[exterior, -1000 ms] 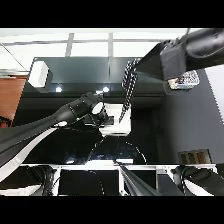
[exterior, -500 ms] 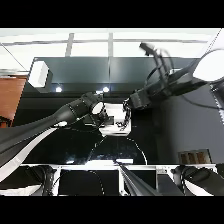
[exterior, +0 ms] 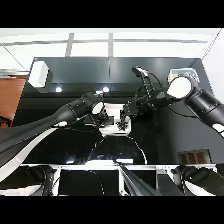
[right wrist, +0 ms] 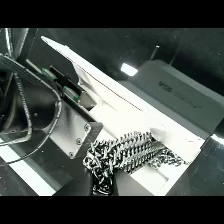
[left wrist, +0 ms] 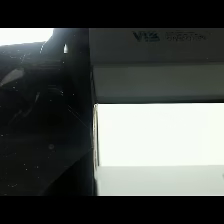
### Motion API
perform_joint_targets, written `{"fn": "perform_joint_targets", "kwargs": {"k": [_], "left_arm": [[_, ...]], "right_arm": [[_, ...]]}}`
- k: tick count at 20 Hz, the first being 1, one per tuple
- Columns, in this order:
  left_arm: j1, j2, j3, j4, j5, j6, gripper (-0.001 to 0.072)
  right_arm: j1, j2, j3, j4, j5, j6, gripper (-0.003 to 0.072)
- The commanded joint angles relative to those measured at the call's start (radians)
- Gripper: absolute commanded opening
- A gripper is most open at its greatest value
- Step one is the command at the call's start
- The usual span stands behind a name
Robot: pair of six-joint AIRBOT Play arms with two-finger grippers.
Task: Fold the box and place the chain.
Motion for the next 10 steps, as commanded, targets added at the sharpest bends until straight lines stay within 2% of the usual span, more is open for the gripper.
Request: {"fn": "perform_joint_targets", "kwargs": {"k": [1,3,7,9,10], "left_arm": [[0.0,0.0,0.001,0.0,0.0,0.0,0.0025],[0.0,0.0,0.001,0.0,0.0,0.0,0.0025],[0.0,0.0,0.0,-0.001,0.003,0.0,0.0024],[0.0,0.0,0.0,-0.001,-0.002,0.0,0.0024],[0.0,0.0,0.0,-0.001,-0.002,0.0,0.0025]], "right_arm": [[-0.005,-0.005,-0.01,-0.003,-0.006,-0.005,0.032],[-0.047,0.013,-0.01,-0.056,0.055,-0.005,0.0322],[-0.208,0.146,-0.013,-0.402,0.121,0.044,0.0321],[-0.298,0.207,-0.033,-0.496,0.115,0.065,0.0235],[-0.333,0.22,-0.037,-0.494,0.12,0.064,0.0237]]}}
